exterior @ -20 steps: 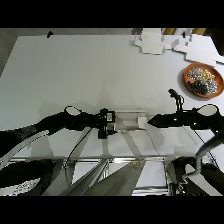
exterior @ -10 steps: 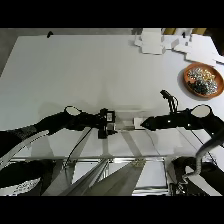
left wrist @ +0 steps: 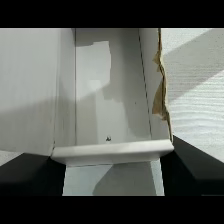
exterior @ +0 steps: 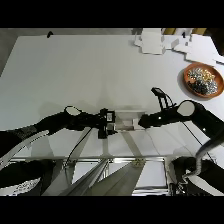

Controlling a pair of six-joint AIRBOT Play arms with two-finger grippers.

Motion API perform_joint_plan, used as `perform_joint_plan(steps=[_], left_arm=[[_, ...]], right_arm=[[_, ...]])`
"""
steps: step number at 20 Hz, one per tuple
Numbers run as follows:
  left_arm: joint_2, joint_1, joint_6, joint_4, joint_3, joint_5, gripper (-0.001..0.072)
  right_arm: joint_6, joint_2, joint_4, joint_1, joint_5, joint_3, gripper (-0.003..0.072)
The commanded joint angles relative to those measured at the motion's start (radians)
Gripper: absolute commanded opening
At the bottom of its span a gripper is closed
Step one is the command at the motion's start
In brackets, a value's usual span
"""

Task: Fold the box and place the chain.

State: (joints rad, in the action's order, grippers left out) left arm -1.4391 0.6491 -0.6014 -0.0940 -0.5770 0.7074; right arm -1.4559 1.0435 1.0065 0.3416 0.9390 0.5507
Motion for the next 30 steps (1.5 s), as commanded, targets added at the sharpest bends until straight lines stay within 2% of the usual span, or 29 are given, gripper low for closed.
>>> perform_joint_plan(steps=[1,5,9,14,15,16,18,19,20,29,30], left_arm=[[0.001,0.001,0.0,0.0,0.0,0.0,0.0207],[0.001,0.001,0.0,0.0,0.0,0.0,0.0207],[0.001,0.001,0.0,0.0,0.0,0.0,0.0207],[0.001,0.001,0.0,0.0,0.0,0.0,0.0207],[0.001,0.001,0.0,0.0,0.0,0.0,0.0207],[0.001,0.001,0.0,0.0,0.0,0.0,0.0207],[0.001,0.001,0.0,0.0,0.0,0.0,0.0207],[0.001,0.001,0.0,0.0,0.0,0.0,0.0207],[0.001,0.001,0.0,0.0,0.0,0.0,0.0207],[0.001,0.001,0.0,0.0,0.0,0.0,0.0207],[0.001,0.001,0.0,0.0,0.0,0.0,0.0207]], right_arm=[[-0.25,0.053,0.171,0.098,-0.017,0.057,0.0388],[-0.46,0.093,0.33,0.201,-0.024,0.106,0.0387],[-0.535,0.153,0.386,0.277,-0.012,0.142,0.0345],[-0.586,0.169,0.418,0.301,-0.005,0.144,0.0123],[-0.586,0.169,0.425,0.301,0.001,0.144,0.0031],[-0.586,0.169,0.433,0.301,0.01,0.144,0.0011],[-0.586,0.169,0.44,0.301,0.014,0.144,0.0013],[-0.586,0.169,0.441,0.301,0.014,0.144,0.0094],[-0.586,0.169,0.442,0.301,0.012,0.144,0.0213],[-0.665,0.168,0.512,0.301,0.013,0.144,0.0226],[-0.664,0.164,0.512,0.301,0.013,0.144,0.0247]])
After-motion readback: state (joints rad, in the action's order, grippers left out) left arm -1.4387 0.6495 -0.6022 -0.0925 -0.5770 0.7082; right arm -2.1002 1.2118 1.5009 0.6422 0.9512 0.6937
